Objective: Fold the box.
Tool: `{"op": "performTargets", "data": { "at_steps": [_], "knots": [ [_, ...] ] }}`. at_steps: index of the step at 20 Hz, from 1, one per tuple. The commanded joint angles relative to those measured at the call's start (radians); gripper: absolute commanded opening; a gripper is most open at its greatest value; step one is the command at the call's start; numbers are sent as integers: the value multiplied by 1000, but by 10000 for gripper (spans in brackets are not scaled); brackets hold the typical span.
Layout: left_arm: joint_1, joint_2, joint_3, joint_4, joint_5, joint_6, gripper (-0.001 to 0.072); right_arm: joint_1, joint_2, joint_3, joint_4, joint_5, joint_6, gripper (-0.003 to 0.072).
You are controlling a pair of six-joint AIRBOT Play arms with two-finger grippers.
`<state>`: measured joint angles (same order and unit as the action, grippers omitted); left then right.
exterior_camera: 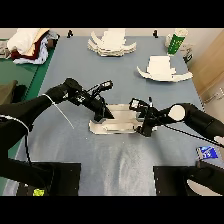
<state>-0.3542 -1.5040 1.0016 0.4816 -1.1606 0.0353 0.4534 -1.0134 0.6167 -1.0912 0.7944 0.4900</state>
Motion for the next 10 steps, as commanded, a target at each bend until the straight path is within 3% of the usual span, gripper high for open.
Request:
{"op": "performTargets", "data": {
  "at_steps": [1, 10],
  "knots": [
    [-1, 1, 0, 0, 0, 0, 14, -112, -36, -20, 266, 34, -357, 720],
    [-1, 1, 0, 0, 0, 0, 14, -110, -140, -19, 341, -13, -483, 720]
  ]
}}
